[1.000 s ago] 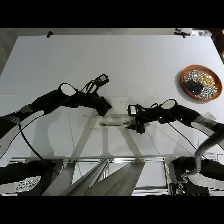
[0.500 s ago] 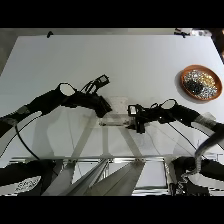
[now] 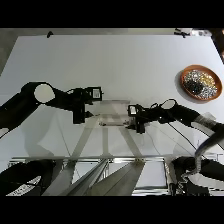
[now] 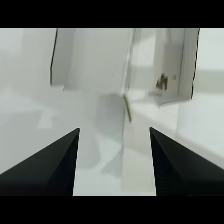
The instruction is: Fold the box and place the chain.
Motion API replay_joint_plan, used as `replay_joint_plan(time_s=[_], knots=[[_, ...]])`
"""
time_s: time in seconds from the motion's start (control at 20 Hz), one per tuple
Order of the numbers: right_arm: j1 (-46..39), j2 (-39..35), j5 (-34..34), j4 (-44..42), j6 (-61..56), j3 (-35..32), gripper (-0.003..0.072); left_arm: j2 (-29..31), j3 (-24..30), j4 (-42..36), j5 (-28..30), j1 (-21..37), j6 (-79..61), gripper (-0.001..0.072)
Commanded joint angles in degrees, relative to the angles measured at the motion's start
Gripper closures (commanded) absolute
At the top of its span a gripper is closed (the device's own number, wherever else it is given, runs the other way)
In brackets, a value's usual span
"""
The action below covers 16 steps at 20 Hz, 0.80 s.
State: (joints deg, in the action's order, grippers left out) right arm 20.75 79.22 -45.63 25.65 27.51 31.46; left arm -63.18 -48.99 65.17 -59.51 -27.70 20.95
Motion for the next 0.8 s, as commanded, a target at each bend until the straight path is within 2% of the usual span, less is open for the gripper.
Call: replay_joint_plan(time_s=[0.0, 0.1, 0.2, 0.3, 0.4, 0.55, 0.65, 0.75], knots=[[0.0, 0.0, 0.0, 0.0, 0.0, 0.0, 0.0304, 0.8, 0.0, 4.7, -0.9, 0.8, -4.5, 0.0218], [0.0, 0.0, -0.1, 0.0, 0.0, 0.0, 0.0304, -1.9, 0.0, 2.8, 0.3, 2.5, -7.1, 0.0214], [0.0, 0.0, 0.0, 0.0, 0.0, 0.0, 0.0304, -5.8, 0.0, 2.8, 0.8, 2.8, -9.5, 0.0129], [0.0, 0.0, 0.0, 0.0, 0.0, 0.0, 0.0304, -9.6, 0.0, 1.7, 0.8, 2.8, -12.4, 0.0076], [0.0, 0.0, 0.0, 0.0, 0.0, 0.0, 0.0304, -12.1, 0.0, 1.3, 0.4, 2.6, -17.5, 0.0076], [0.0, 0.0, 0.0, 0.0, 0.0, 0.0, 0.0304, -13.1, 0.0, -2.1, -1.2, 2.6, -21.9, 0.0101], [0.0, 0.0, 0.0, 0.0, 0.0, 0.0, 0.0304, -13.1, 0.0, -7.8, -2.1, 2.6, -22.0, 0.0222], [0.0, 0.0, 0.0, 0.0, 0.0, 0.0, 0.0304, -13.1, 0.0, -9.6, -2.9, 2.6, -22.4, 0.0232]])
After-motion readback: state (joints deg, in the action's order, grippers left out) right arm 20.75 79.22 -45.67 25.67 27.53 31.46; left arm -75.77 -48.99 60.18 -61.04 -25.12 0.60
